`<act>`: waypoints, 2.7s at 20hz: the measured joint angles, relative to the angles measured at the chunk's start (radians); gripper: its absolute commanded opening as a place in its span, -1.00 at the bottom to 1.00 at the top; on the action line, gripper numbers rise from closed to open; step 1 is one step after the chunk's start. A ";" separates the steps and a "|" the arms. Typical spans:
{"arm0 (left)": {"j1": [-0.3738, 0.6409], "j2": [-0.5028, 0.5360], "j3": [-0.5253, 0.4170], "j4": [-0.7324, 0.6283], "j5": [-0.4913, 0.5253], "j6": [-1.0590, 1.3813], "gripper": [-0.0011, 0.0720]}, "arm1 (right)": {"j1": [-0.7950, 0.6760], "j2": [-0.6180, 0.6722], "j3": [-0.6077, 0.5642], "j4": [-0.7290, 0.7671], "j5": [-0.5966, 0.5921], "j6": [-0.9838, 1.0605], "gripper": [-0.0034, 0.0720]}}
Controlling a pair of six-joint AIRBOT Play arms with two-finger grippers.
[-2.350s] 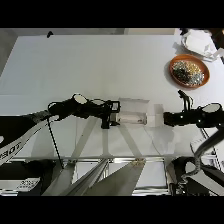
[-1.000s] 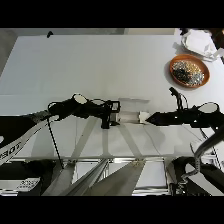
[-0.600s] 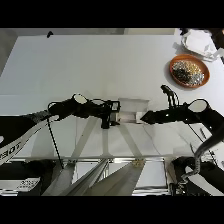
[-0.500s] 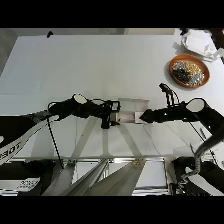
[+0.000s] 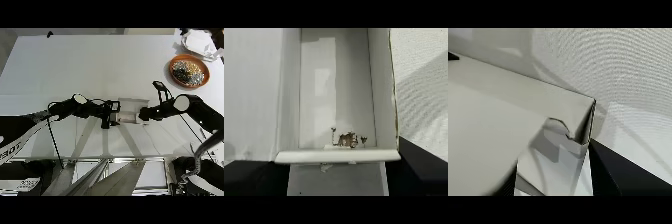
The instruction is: Fold the box and place the chain.
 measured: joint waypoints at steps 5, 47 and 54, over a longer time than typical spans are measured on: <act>0.000 0.000 0.000 0.002 -0.001 0.000 -0.79 | 0.114 -0.089 0.066 -0.138 0.032 0.169 0.17; 0.000 0.000 0.000 0.000 0.000 0.001 -0.79 | 0.102 0.154 0.168 -0.465 0.213 0.237 0.29; 0.000 0.000 0.000 0.000 0.000 0.000 -0.79 | -0.344 0.027 0.442 -0.468 0.245 -0.089 0.15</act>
